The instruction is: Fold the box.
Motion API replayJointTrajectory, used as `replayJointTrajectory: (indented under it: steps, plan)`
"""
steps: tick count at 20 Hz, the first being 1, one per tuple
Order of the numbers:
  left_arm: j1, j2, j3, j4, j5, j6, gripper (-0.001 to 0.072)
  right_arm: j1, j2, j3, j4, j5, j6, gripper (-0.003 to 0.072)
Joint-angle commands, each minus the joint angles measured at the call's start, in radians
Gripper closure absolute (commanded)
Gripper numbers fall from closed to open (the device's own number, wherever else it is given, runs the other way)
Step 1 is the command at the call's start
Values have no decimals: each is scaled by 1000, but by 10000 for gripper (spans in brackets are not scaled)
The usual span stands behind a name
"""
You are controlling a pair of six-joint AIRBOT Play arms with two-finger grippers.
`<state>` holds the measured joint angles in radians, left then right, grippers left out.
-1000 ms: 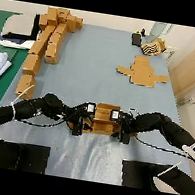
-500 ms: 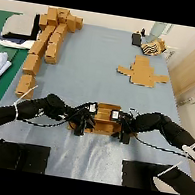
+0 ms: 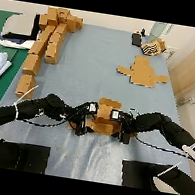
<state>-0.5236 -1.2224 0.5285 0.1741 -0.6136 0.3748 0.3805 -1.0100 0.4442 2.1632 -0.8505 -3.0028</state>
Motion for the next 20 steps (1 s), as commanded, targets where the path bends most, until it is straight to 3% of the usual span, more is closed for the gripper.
replayJointTrajectory:
  steps: [1, 4, 5, 6, 7, 8, 10, 13, 17, 19, 20]
  plan:
    - [-1, 0, 0, -2, -9, -1, 55, 0, 0, 0, 2, 0, 0, 175]
    - [-1, 0, 0, -2, -6, -2, 63, 0, 0, 0, 2, 0, 1, 175]
    - [-1, 0, 0, -2, -3, -7, 117, 0, 0, 0, 2, 0, 0, 175]
    - [-1, 1, 0, 5, 5, -18, 410, 0, 0, 0, 2, 0, 0, 175]
    - [1, 3, 0, 23, 24, -39, 625, 0, 0, 0, 2, 0, 0, 175]
    - [2, 7, 1, 53, 45, -87, 667, 0, 0, 0, 2, 0, 0, 175]
    - [2, 39, 2, 174, 74, -224, 692, 0, 0, 0, 2, 0, 0, 175]
    - [33, 158, 2, 409, 28, -565, 693, 0, 0, 0, 2, 0, 0, 175]
    - [174, 401, 0, 798, -61, -1379, 693, 0, 0, 0, 2, 0, 1, 175]
    - [284, 446, -2, 999, -151, -1827, 693, 0, 0, 0, 2, 0, 0, 175]
    - [332, 439, -3, 1023, -226, -1903, 693, 0, 0, 0, 2, 0, 0, 175]
